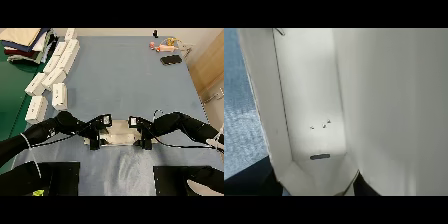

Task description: Fold the box.

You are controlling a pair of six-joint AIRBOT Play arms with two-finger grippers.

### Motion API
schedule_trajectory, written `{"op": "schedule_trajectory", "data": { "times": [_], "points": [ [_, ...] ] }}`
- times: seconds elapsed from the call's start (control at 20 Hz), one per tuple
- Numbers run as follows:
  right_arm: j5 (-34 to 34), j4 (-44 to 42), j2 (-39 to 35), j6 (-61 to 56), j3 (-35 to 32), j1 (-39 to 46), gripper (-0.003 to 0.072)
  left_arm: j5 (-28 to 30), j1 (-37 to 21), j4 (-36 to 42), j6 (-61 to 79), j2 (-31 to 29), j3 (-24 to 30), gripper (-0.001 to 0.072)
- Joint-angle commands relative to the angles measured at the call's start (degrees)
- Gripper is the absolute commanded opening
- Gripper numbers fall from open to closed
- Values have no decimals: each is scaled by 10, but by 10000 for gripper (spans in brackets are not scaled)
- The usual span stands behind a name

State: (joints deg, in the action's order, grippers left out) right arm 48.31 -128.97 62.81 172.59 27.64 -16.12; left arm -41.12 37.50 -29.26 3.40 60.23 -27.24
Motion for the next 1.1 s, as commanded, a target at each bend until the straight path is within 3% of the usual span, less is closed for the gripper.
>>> {"op": "schedule_trajectory", "data": {
  "times": [0.0, 0.05, 0.25, 0.4, 0.65, 0.85, 1.05],
  "points": [
    [0, 0, 0, 0, 0, 0, 509, 0, -1, -63, -74, -10, -1, 122],
    [0, 0, 0, 0, 0, 0, 509, 0, -1, -100, -116, -21, -1, 20],
    [0, 0, 0, 0, 0, 0, 509, -10, -1, -202, -350, -100, -1, 15],
    [0, 0, 0, 0, 0, 0, 509, -62, -10, -307, -551, -192, -1, 15],
    [0, 0, 0, 0, 0, 0, 509, -186, -143, -417, -862, -297, 0, 15],
    [0, 0, 0, 0, 0, 0, 509, -234, -274, -379, -883, -287, 18, 15],
    [0, 0, 0, 0, 0, 0, 509, -205, -270, -284, -850, -236, 71, 14]
  ]
}}
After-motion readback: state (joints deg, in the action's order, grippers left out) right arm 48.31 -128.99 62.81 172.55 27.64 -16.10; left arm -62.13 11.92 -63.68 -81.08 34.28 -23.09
